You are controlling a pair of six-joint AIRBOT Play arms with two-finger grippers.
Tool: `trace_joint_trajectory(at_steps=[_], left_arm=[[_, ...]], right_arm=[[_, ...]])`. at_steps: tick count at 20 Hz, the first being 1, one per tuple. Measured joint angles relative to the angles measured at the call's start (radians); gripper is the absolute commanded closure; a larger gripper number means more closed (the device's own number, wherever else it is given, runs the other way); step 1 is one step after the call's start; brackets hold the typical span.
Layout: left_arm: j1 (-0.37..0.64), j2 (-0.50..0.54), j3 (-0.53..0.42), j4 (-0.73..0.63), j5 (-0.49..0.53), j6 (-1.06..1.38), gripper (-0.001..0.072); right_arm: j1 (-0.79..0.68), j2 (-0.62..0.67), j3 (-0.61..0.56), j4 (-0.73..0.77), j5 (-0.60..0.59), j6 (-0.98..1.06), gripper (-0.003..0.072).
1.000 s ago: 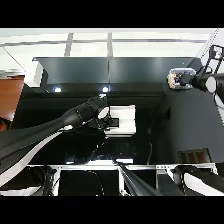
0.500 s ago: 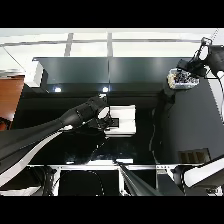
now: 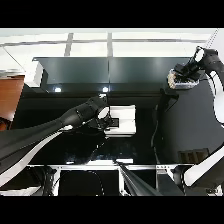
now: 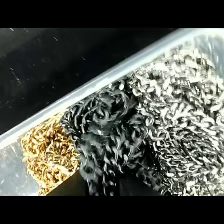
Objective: Fold the box and place the chain.
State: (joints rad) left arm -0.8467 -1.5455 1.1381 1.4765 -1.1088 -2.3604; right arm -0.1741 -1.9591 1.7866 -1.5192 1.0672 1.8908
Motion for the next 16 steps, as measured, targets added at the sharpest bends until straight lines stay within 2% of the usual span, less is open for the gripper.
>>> trace_joint_trajectory(at_steps=[5, 11, 16], left_arm=[[0.0, 0.0, 0.0, 0.0, 0.0, 0.0, 0.0685], [0.0, 0.0, 0.0, 0.0, 0.0, 0.0, 0.0685], [0.0, 0.0, 0.0, 0.0, 0.0, 0.0, 0.0685]], right_arm=[[-0.005, 0.068, 0.002, -0.003, 0.056, -0.106, 0.0674], [-0.006, 0.255, 0.002, 0.014, 0.096, -0.228, 0.0674], [-0.006, 0.438, 0.002, 0.131, 0.112, -0.314, 0.0674]])
